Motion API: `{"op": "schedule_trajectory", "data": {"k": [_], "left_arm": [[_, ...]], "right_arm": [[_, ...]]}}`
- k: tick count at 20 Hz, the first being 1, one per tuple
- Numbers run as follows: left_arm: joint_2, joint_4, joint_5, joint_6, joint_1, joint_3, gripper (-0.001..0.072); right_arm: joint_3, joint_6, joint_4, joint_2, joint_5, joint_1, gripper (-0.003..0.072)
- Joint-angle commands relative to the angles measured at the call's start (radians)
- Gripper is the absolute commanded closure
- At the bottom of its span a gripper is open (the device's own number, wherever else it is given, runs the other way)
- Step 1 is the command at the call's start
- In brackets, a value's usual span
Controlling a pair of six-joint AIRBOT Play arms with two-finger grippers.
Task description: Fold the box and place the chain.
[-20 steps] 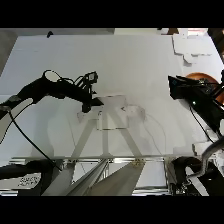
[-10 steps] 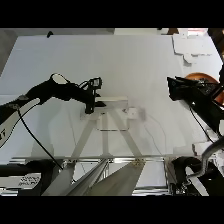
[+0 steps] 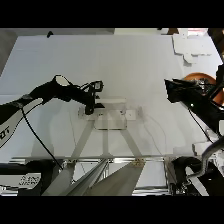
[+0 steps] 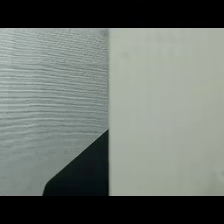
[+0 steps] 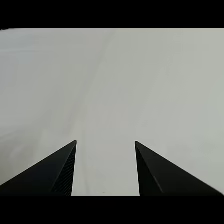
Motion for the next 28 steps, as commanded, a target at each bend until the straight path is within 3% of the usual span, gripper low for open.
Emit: {"op": "schedule_trajectory", "data": {"k": [1,8,10,14,16,20,22,28], "left_arm": [[-0.008,0.016,0.006,-0.001,0.000,-0.001,0.0708],[-0.008,0.016,0.000,-0.001,0.001,-0.001,0.0697],[-0.008,0.016,0.001,-0.001,0.001,-0.001,0.0697],[-0.008,0.016,0.001,-0.001,0.001,-0.001,0.0697],[-0.008,0.016,0.001,-0.001,0.001,-0.001,0.0697],[-0.008,0.016,0.001,-0.001,0.001,-0.001,0.0697],[-0.008,0.016,0.001,-0.001,0.001,-0.001,0.0697],[-0.008,0.016,0.001,-0.001,0.001,-0.001,0.0697]], "right_arm": [[0.000,0.000,-0.001,0.001,0.005,0.000,0.0287],[0.002,-0.021,-0.006,0.001,0.033,0.000,0.0260],[0.019,-0.102,-0.006,0.001,0.164,0.000,0.0161],[0.080,-0.295,0.000,0.001,0.538,0.000,0.0110],[0.085,-0.465,-0.002,0.001,0.648,0.000,0.0108],[0.085,-0.660,-0.067,0.000,0.777,0.001,0.0106],[0.083,-0.792,-0.117,-0.008,0.782,0.030,0.0078],[0.083,-0.786,-0.110,-0.008,0.871,0.055,0.0079]]}}
